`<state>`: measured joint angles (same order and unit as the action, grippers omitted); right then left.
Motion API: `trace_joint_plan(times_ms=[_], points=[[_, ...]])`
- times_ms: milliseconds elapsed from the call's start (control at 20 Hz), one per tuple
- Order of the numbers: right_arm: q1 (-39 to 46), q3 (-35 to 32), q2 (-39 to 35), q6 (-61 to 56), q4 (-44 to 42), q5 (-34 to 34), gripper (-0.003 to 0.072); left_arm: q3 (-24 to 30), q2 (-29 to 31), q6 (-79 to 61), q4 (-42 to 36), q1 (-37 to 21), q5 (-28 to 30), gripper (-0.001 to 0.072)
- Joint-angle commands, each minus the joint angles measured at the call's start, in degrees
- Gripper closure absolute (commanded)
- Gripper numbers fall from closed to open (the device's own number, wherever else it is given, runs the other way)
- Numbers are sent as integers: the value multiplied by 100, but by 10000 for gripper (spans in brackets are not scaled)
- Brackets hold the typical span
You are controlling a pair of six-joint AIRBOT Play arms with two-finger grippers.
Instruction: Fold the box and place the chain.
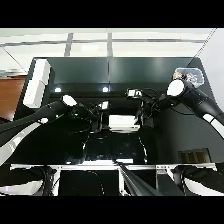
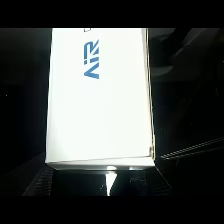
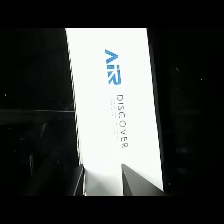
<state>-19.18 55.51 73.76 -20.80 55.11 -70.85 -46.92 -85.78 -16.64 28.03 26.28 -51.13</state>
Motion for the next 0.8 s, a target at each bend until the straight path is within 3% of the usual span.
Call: trace_joint_plan(times_ms=[0,750], points=[[-127,7,-2,0,70,11,415,-4,0,-7,2,-4,-4,248],[-227,-136,-164,-238,496,232,415,-4,0,-7,2,-4,-7,248]])
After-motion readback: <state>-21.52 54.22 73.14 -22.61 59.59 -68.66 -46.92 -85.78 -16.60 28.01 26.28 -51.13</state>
